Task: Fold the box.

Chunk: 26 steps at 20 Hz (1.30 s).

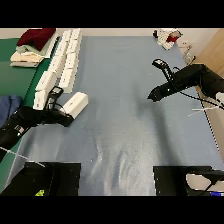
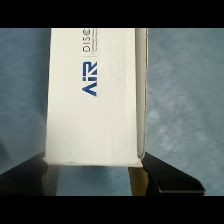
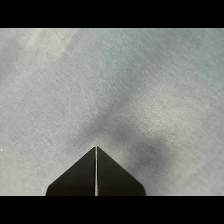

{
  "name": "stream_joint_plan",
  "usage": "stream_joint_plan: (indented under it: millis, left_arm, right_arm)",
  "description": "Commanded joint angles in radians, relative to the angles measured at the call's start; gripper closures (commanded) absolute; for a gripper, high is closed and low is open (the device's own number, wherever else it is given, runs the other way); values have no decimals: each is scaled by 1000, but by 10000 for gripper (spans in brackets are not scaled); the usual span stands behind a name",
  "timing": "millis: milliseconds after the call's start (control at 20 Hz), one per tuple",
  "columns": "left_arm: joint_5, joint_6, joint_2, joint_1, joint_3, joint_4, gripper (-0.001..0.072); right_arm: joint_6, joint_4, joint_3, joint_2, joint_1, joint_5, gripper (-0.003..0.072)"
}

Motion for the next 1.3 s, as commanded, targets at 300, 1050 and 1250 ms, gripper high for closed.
stream_joint_plan:
  millis: [300,1050,1250]
  left_arm:
    - [202,-71,-29,198,-60,31,240]
    - [390,-80,-233,37,-58,-43,239]
    - [389,-80,-233,37,-58,-43,240]
  right_arm:
    - [0,0,1,-1,0,0,669]
    - [0,0,1,-1,0,0,669]
    - [0,0,1,-1,0,0,669]
